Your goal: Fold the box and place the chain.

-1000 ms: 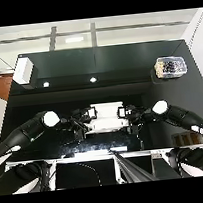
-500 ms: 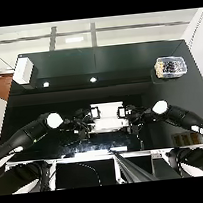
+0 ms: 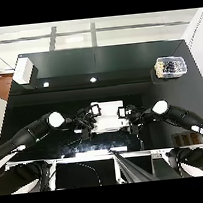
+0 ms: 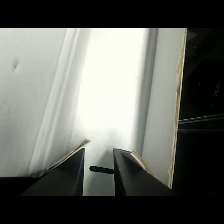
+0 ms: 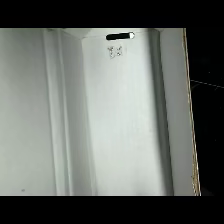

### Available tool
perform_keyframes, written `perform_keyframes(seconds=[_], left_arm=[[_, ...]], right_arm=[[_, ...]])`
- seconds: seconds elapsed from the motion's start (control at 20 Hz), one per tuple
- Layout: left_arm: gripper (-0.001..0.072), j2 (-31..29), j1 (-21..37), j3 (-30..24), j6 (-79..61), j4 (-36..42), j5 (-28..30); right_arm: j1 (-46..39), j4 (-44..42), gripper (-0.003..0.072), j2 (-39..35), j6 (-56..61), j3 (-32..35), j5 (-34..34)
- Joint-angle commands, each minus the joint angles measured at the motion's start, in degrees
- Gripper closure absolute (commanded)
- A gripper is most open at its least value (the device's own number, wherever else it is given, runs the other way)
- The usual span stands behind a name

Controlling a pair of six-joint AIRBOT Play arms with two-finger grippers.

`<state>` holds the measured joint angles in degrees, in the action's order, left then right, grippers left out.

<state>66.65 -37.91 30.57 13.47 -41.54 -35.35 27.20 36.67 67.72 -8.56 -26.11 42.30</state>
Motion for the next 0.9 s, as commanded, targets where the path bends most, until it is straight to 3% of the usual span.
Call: perform_keyframes(seconds=[0.0,0.1,0.35,0.4,0.45,0.55,0.65,0.75,0.8,0.85], left_arm=[[0.0479,0.1,0.0,0.0,-0.2,0.1,0.3],[0.0349,0.1,0.0,0.0,-0.2,0.1,0.3],[0.0362,0.1,0.0,0.0,-0.2,0.0,-0.6],[0.0344,0.1,0.0,0.0,-0.2,0.0,-0.8],[0.028,0.1,0.0,0.0,-0.2,0.1,-0.9],[0.0286,0.1,0.0,0.0,-0.2,0.0,-0.9],[0.0542,0.1,0.0,0.0,-0.2,0.0,-1.4],[0.0377,0.1,0.0,0.0,-0.2,0.0,-1.3],[0.0435,0.1,0.0,0.0,-0.2,0.0,-1.3],[0.0686,-0.2,0.1,0.2,-0.2,-0.6,-1.8]], right_arm=[[0.1,0.0,0.0226,0.0,0.0,0.0,0.0],[0.1,0.0,0.0226,0.0,0.0,0.0,0.0],[0.1,0.0,0.0225,0.0,0.0,0.0,0.0],[0.1,0.0,0.0225,0.0,0.0,0.0,0.0],[0.1,0.0,0.0225,0.0,0.0,0.0,0.0],[0.1,0.0,0.0226,0.0,0.0,0.0,0.0],[0.1,0.0,0.0226,0.0,0.0,0.0,0.0],[0.1,0.0,0.0226,0.0,0.0,0.0,0.0],[0.1,0.0,0.0226,0.0,0.0,0.0,0.0],[0.1,0.0,0.0226,0.0,0.0,0.0,0.0]])
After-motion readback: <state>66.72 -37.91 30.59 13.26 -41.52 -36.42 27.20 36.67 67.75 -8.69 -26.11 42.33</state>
